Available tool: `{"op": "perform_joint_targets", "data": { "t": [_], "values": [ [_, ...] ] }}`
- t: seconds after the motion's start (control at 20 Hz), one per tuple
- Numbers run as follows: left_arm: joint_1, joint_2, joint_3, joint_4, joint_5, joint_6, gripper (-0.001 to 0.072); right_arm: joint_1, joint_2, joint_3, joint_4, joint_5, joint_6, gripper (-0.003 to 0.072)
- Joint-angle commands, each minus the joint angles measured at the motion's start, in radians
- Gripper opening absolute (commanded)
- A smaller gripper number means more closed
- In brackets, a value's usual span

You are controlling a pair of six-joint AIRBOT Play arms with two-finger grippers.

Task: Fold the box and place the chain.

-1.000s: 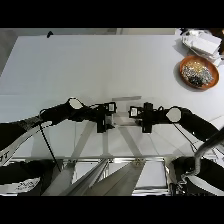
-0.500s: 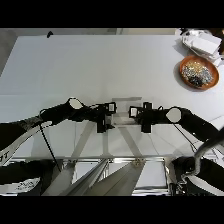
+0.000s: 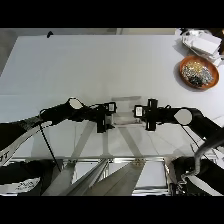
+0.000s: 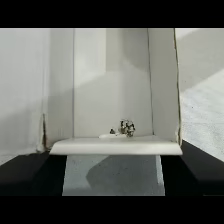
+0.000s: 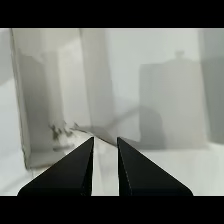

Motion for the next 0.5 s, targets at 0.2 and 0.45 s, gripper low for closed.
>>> {"op": "perform_joint_targets", "data": {
  "t": [0.2, 0.45],
  "values": [
    [0.0, 0.0, 0.0, -0.001, 0.0, -0.003, 0.0323, -0.288, 0.166, -0.001, -0.091, 0.243, 0.41, 0.0142],
    [0.0, 0.0, 0.0, -0.001, 0.0, -0.003, 0.0323, -0.446, 0.163, -0.001, -0.199, 0.244, 0.946, 0.0013]
  ]
}}
